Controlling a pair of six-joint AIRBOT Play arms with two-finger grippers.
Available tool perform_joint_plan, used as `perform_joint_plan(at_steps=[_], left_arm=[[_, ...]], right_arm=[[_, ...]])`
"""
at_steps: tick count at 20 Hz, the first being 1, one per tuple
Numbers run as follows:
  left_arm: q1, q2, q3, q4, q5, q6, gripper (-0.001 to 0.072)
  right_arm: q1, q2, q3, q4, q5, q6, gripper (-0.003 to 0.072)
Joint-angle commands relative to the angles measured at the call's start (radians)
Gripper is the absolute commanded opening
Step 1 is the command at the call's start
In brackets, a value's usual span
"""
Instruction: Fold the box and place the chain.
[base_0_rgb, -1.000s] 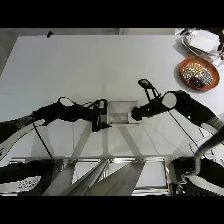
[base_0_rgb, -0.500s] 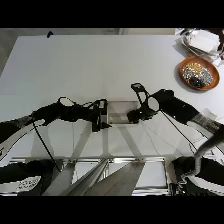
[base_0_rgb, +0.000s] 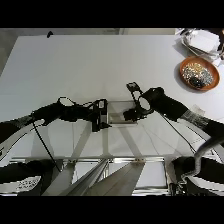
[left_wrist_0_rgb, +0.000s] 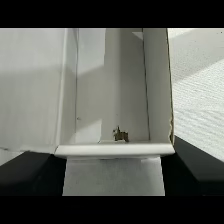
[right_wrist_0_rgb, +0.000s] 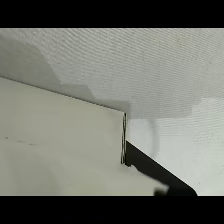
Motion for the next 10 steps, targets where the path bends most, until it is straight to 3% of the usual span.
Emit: perform_joint_plan(at_steps=[1,4,5,6,10], left_arm=[[0.000,0.000,0.000,0.000,0.001,0.000,0.0088],[0.000,0.000,0.000,-0.001,0.001,0.000,0.0088],[0.000,0.000,0.000,0.000,0.001,0.001,0.0088],[0.000,0.000,0.000,0.000,0.001,0.000,0.0088],[0.000,0.000,0.000,-0.001,0.001,0.000,0.0088]], right_arm=[[0.006,-0.017,0.004,-0.034,0.045,0.051,0.0156],[0.021,-0.036,0.004,-0.034,0.063,0.053,0.0155],[0.021,-0.040,0.004,-0.034,0.066,0.058,0.0112],[0.021,-0.043,0.004,-0.034,0.073,0.058,0.0021],[0.021,-0.042,0.004,-0.045,0.083,0.057,0.0019]])
